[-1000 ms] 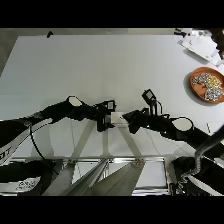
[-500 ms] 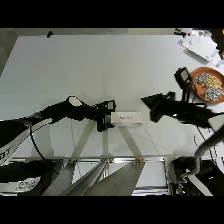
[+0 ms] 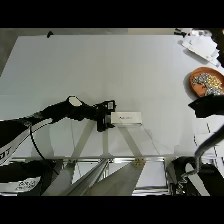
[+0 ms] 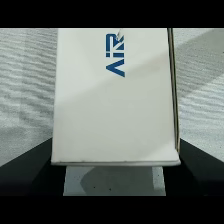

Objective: Fold the box and place the chain.

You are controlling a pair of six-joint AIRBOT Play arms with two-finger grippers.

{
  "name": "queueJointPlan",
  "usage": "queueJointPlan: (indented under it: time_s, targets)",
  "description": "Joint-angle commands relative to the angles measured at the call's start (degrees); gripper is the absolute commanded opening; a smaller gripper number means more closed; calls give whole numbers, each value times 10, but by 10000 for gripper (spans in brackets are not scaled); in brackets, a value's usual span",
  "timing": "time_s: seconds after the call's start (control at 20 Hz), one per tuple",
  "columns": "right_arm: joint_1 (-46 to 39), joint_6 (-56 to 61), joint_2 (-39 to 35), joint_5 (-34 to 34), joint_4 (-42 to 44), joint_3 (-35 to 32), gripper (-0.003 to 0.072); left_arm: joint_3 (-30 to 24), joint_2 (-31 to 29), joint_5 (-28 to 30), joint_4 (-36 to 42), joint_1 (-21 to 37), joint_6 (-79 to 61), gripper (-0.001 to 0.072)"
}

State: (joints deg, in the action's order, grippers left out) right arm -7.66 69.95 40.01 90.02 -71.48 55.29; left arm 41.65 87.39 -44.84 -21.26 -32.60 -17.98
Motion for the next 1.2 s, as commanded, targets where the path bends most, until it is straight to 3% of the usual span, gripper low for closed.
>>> queueJointPlan:
  time_s: [0.0,0.15,0.3,0.45,0.9,0.95,1.05,1.15]
  targets:
    - [-13,38,47,104,-9,-13,6,0,0,0,0,0,0,342]
    - [-13,38,49,21,-26,-105,6,0,0,0,0,0,0,342]
    - [-14,93,49,-36,-126,-186,6,0,0,-1,0,0,0,342]
    - [-13,113,49,-30,-172,-200,6,0,0,-2,0,0,0,342]
    - [-13,127,49,-41,-91,-200,7,0,-2,-7,3,0,10,339]
    - [-13,127,49,-42,-91,-200,7,0,-2,-14,5,0,18,301]
    - [-13,127,49,-42,-90,-200,7,0,-8,-35,9,1,19,-3]
    - [-13,127,49,-43,-91,-200,7,0,-25,-33,12,1,19,4]
